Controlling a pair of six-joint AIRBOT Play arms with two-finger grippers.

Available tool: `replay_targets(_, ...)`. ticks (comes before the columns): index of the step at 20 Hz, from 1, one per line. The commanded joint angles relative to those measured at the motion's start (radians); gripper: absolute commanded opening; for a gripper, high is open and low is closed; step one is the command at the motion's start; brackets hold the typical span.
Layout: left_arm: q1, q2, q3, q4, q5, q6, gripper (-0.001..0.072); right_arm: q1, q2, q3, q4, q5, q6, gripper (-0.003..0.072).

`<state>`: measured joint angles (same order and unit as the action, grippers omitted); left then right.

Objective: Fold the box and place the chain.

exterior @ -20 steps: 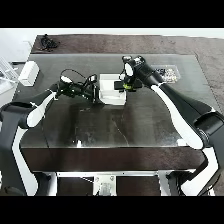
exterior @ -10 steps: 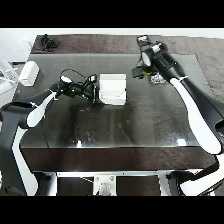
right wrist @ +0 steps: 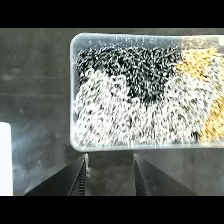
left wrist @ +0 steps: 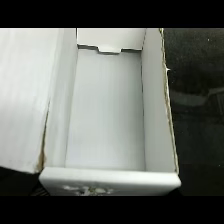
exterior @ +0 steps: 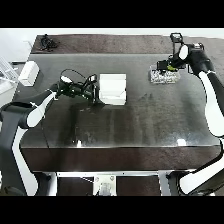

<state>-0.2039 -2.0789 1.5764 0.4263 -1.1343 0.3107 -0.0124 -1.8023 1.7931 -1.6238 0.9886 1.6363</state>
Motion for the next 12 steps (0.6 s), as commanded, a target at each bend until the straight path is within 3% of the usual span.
replay_targets(1, 0.000, 0.000, 0.000, 0.000, 0.001, 0.000, 0.0371, -0.070, -0.055, 0.001, 0.155, -0.089, -0.117, 0.0349)
replay_targets(12, 0.000, 0.000, 0.000, 0.009, 0.001, 0.000, 0.0371, -0.071, -0.165, 0.002, 0.309, -0.149, -0.201, 0.0340)
